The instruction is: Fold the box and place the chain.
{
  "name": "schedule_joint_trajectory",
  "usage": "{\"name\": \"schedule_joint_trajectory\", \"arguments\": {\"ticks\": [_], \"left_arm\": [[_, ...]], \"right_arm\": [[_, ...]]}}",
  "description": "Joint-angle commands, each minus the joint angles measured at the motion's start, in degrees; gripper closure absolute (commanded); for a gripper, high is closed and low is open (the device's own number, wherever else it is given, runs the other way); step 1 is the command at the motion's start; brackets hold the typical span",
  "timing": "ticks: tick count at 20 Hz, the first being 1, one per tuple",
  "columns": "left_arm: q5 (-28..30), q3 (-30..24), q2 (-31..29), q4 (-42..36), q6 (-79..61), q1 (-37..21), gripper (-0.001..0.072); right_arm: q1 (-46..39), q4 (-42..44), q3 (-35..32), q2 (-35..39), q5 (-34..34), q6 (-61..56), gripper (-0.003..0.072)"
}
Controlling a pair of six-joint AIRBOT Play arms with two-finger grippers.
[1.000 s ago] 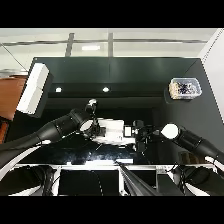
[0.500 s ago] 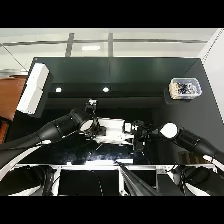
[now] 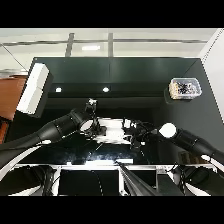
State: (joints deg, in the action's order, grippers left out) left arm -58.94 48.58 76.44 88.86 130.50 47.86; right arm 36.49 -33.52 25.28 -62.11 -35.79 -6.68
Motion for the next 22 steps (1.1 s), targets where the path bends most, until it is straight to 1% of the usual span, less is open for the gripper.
{"name": "schedule_joint_trajectory", "arguments": {"ticks": [1, 3, 8, 10, 11, 12, 13, 18, 19, 20, 21, 22], "left_arm": [[-0.04, -0.04, 0.02, 0.00, 0.00, 0.00, 0.0680], [-0.04, -0.04, 0.02, 0.00, 0.00, 0.00, 0.0680], [-0.04, -0.04, 0.02, 0.00, 0.00, 0.00, 0.0680], [-0.04, -0.04, 0.02, -0.02, 0.00, 0.00, 0.0680], [-0.04, -0.04, 0.02, 0.00, 0.00, 0.00, 0.0680], [-0.04, -0.04, 0.02, 0.00, 0.00, 0.00, 0.0680], [-0.07, -0.04, 0.02, -0.02, 0.00, 0.00, 0.0680], [-0.07, -0.04, 0.02, 0.00, 0.00, 0.00, 0.0680], [-0.07, -0.04, 0.02, -0.02, 0.00, 0.00, 0.0680], [-0.11, -0.04, 0.02, -0.02, 0.00, 0.00, 0.0680], [-0.13, -0.04, 0.02, -0.02, 0.00, 0.00, 0.0680], [-0.13, -0.04, 0.02, -0.02, 0.00, 0.00, 0.0680]], "right_arm": [[2.93, 3.50, 0.04, -0.76, 5.51, -0.24, 0.0500], [4.02, 5.09, 0.04, -1.31, 8.00, -0.24, 0.0500], [4.13, 7.72, 0.04, -3.34, 8.04, -0.17, 0.0500], [4.76, 8.13, 0.04, -3.48, 9.07, -0.20, 0.0499], [4.94, 8.17, 0.04, -3.48, 9.25, -0.20, 0.0487], [5.05, 8.17, 0.04, -3.48, 9.33, -0.20, 0.0388], [5.05, 8.15, 0.04, -3.48, 9.33, -0.20, 0.0321], [5.05, 7.98, 0.04, -3.48, 9.57, -0.17, 0.0324], [5.05, 7.93, 0.04, -3.48, 9.62, -0.17, 0.0358], [5.05, 7.93, 0.04, -3.48, 9.60, -0.17, 0.0449], [5.05, 7.96, 0.04, -3.48, 9.84, -0.20, 0.0449], [5.05, 8.00, 0.04, -3.48, 10.03, -0.22, 0.0407]]}}
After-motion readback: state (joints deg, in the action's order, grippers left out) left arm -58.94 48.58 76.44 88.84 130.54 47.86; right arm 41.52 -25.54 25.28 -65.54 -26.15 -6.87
